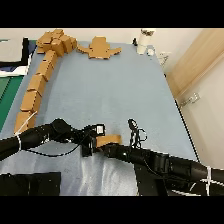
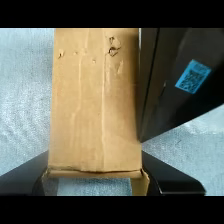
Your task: Fold the box.
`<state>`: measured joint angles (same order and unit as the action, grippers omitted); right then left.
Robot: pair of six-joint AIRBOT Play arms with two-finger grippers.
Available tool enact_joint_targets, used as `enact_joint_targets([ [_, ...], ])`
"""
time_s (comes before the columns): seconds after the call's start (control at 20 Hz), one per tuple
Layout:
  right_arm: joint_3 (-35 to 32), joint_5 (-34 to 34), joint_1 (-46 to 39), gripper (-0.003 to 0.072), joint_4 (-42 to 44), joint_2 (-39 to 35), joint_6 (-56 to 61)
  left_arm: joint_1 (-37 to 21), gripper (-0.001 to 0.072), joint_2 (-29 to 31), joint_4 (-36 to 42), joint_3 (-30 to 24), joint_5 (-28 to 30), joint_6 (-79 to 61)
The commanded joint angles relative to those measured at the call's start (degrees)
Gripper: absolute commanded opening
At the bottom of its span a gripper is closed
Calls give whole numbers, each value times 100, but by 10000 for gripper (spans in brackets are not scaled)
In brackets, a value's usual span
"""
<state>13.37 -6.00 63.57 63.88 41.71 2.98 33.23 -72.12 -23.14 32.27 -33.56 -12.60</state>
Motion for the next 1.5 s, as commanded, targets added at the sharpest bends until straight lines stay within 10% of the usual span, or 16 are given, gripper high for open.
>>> enact_joint_targets([
  [0.0, -2, -4, -2, 4, 4, 120, 2, 0, 494, -2, -2, 4, 2, -2],
  [0.8, 15, 33, 2, 4, -280, -389, -2, 0, 494, -2, -2, 4, 2, -2],
  [1.25, 782, -5200, -4, 4, -640, -1397, -2140, 0, 494, -2, -2, 4, 0, -2],
  [1.45, 1093, -6061, -138, 4, -643, -990, -2656, 0, 494, -2, -2, 4, 0, -2],
])
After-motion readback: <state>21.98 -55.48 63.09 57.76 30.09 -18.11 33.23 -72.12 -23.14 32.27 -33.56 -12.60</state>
